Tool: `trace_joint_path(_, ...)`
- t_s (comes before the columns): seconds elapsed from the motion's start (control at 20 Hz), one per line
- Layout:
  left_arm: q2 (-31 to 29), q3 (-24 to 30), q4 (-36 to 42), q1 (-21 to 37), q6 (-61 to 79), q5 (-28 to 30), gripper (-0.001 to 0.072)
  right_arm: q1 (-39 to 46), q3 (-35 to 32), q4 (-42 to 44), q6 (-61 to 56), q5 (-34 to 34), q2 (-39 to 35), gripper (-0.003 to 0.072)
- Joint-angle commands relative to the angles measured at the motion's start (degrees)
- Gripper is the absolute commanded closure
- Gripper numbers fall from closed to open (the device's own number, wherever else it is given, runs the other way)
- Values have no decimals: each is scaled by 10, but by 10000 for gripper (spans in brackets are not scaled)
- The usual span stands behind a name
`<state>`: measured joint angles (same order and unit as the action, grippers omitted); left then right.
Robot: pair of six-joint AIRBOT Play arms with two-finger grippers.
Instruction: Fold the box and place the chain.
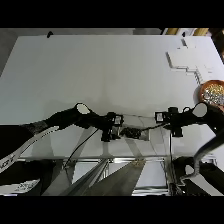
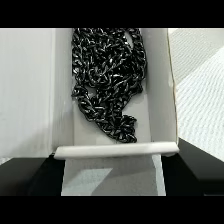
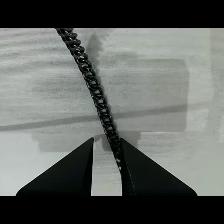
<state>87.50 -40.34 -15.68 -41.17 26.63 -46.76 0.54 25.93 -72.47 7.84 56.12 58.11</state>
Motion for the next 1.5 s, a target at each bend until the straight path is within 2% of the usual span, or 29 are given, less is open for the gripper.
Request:
trace_joint_path(0.0, 0, 0, 0, 0, 0, 0, 500, 0, 0, -3, 2, -17, 11, 512)
trace_joint_path(0.05, 0, 0, 0, 0, 0, 0, 500, 0, 0, -3, 2, -15, 12, 536)
trace_joint_path(0.15, 0, 0, 0, 0, 0, 0, 500, 0, 0, -3, 2, 3, 10, 659)
trace_joint_path(0.2, 0, 0, 0, 0, 0, 0, 500, 0, 0, -7, 2, 13, 5, 671)
trace_joint_path(0.35, 0, 0, 0, 0, 0, 0, 500, 0, 0, -7, -5, 19, -48, 672)
trace_joint_path(0.55, 0, 0, 0, 0, 0, 0, 500, -7, 0, 44, -62, 39, -145, 671)
trace_joint_path(0.75, 0, 0, 0, 0, 0, 0, 500, -66, 0, 95, -66, 115, -233, 671)
trace_joint_path(0.9, 0, 0, 0, 0, 0, 0, 500, -125, 0, 136, -81, 140, -259, 671)
trace_joint_path(1.0, 0, 0, 0, 0, 0, 0, 500, -155, 0, 179, -133, 132, -261, 671)
trace_joint_path(1.1, 0, 0, 0, 0, 0, 0, 500, -171, 0, 261, -143, 111, -261, 671)
trace_joint_path(1.2, 0, 0, 0, 0, 0, 0, 500, -186, 0, 334, -143, 60, -261, 671)
trace_joint_path(1.35, 0, 0, 0, 0, 0, 0, 500, -215, 0, 352, -143, -31, -256, 671)
trace_joint_path(1.45, 0, 0, 0, 0, 0, 0, 500, -235, 0, 352, -143, -49, -242, 671)
